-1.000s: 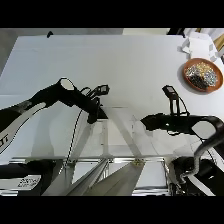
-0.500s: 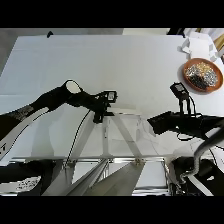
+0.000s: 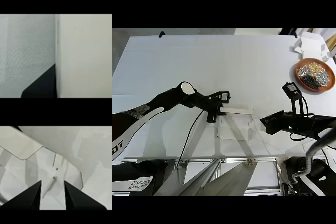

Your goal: Fold the box and place the chain.

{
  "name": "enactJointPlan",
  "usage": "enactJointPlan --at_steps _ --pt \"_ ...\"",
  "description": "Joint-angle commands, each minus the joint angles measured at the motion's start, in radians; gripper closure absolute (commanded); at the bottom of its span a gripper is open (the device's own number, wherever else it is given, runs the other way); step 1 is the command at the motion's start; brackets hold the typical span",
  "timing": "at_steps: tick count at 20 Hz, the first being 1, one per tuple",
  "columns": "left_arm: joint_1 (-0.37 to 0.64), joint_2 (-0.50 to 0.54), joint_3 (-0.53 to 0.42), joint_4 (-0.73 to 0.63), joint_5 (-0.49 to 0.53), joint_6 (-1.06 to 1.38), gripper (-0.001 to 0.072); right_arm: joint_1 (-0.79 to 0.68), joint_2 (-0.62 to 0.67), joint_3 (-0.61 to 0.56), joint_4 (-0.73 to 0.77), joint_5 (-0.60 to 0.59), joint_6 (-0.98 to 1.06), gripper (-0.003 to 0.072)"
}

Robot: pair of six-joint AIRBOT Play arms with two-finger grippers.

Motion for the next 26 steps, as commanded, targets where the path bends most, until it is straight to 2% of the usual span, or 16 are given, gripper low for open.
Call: enactJointPlan --at_steps 1,7,26 --pt "-0.001 -0.019 0.0 0.0 0.003 0.0 0.0706 0.001 0.001 0.001 -0.001 -0.007 -0.025 0.0369" --pt "-0.001 -0.043 0.0 -0.014 0.003 -0.072 0.0706 0.001 0.001 0.001 -0.001 -0.007 -0.025 0.0369" --pt "-0.002 -0.047 0.0 -0.048 0.046 -0.072 0.0706 0.001 0.001 0.001 -0.001 -0.007 -0.025 0.037"
